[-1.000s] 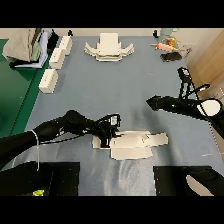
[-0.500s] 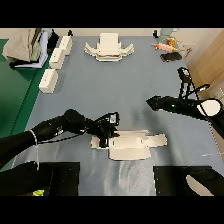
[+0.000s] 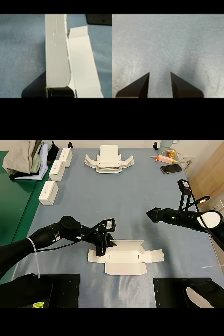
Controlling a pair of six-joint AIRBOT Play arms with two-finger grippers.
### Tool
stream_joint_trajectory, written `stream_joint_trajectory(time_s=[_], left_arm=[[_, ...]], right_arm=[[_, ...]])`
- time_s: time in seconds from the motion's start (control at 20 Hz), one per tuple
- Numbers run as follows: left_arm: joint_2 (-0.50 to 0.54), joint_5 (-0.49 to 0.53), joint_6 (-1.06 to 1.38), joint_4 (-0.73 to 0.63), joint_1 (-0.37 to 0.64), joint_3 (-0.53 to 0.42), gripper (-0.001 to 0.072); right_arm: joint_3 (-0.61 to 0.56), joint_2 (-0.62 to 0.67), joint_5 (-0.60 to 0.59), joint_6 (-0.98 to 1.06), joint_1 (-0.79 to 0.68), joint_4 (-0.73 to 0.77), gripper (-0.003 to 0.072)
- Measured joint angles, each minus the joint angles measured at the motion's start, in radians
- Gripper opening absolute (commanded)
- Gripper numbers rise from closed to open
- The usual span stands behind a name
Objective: Fold the box.
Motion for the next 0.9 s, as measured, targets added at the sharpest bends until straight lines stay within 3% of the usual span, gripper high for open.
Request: stream_joint_trajectory(time_s=[0.75, 0.8, 0.85, 0.9], left_arm=[[-0.004, 0.053, -0.058, 0.011, -0.09, -0.063, 0.0017], [-0.004, 0.056, -0.062, 0.011, -0.09, -0.064, 0.0017], [-0.004, 0.056, -0.065, 0.012, -0.091, -0.064, 0.0017], [-0.004, 0.056, -0.07, 0.012, -0.091, -0.064, 0.0017]], right_arm=[[0.0, 0.0, 0.0, -0.007, 0.0, 0.002, 0.0403], [0.0, 0.0, 0.003, -0.007, 0.0, 0.002, 0.038], [0.0, 0.0, 0.009, -0.007, 0.0, 0.002, 0.0254], [0.0, 0.0, 0.016, -0.007, 0.0, 0.002, 0.021]])
